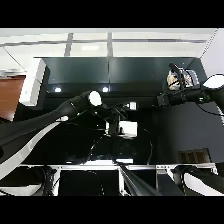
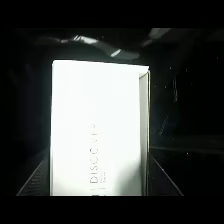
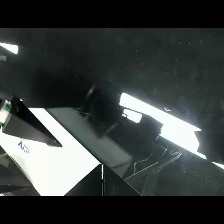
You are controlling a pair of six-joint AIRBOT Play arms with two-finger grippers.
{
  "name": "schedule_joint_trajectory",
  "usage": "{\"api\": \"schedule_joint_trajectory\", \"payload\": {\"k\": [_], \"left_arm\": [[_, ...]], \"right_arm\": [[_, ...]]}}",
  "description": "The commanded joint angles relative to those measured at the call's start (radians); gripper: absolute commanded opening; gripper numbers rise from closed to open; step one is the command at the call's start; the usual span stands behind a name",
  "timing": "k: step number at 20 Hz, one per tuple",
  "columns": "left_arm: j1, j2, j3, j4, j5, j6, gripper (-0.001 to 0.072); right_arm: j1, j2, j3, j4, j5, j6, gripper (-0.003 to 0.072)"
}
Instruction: Fold the box and place the chain.
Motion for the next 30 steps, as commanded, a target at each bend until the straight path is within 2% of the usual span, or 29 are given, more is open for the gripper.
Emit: {"api": "schedule_joint_trajectory", "payload": {"k": [1, 2, 3, 6, 8, 10, 12, 15, 17, 20, 23, 25, 27, 30], "left_arm": [[-0.05, 0.0, 0.003, 0.166, 0.056, -0.072, 0.0689], [-0.064, 0.002, 0.013, 0.235, 0.067, -0.161, 0.0475], [-0.068, 0.01, 0.026, 0.285, 0.054, -0.232, 0.036], [-0.018, 0.1, 0.037, 0.41, -0.042, -0.441, 0.0356], [0.079, 0.192, 0.031, 0.504, -0.135, -0.599, 0.0356], [0.222, 0.297, 0.006, 0.591, -0.194, -0.733, 0.0356], [0.409, 0.401, -0.043, 0.647, -0.206, -0.853, 0.0356], [0.755, 0.502, -0.158, 0.655, -0.2, -0.974, 0.0356], [0.969, 0.513, -0.219, 0.646, -0.209, -1.008, 0.0356], [1.178, 0.512, -0.246, 0.635, -0.208, -0.981, 0.0357], [1.321, 0.512, -0.246, 0.655, -0.238, -0.856, 0.0356], [1.417, 0.512, -0.246, 0.627, -0.22, -0.803, 0.0356], [1.491, 0.509, -0.247, 0.509, -0.178, -0.674, 0.0357], [1.512, 0.471, -0.247, 0.382, -0.109, -0.554, 0.0356]], "right_arm": [[0.0, 0.001, 0.0, 0.0, 0.0, 0.0, 0.0016], [0.0, 0.001, 0.0, 0.0, 0.001, 0.0, 0.0016], [0.0, 0.001, 0.0, 0.0, 0.0, 0.0, 0.0016], [0.0, 0.001, 0.0, 0.0, 0.0, 0.0, 0.0016], [0.0, 0.001, 0.0, 0.0, 0.0, 0.0, 0.0016], [0.0, 0.001, 0.0, 0.0, 0.0, 0.0, 0.0016], [0.0, 0.001, 0.0, 0.0, 0.001, 0.0, 0.0016], [0.0, 0.001, 0.0, 0.0, -0.002, 0.0, 0.0016], [0.0, 0.001, 0.0, 0.0, -0.005, 0.001, 0.0016], [0.0, 0.001, 0.0, 0.0, -0.01, 0.001, 0.0016], [0.0, 0.001, 0.0, 0.0, -0.01, 0.002, 0.0016], [0.0, 0.001, 0.0, 0.0, -0.01, 0.002, 0.0016], [0.0, 0.001, 0.0, 0.0, -0.015, 0.002, 0.0016], [0.0, 0.001, 0.0, 0.002, -0.03, 0.029, 0.0016]]}}
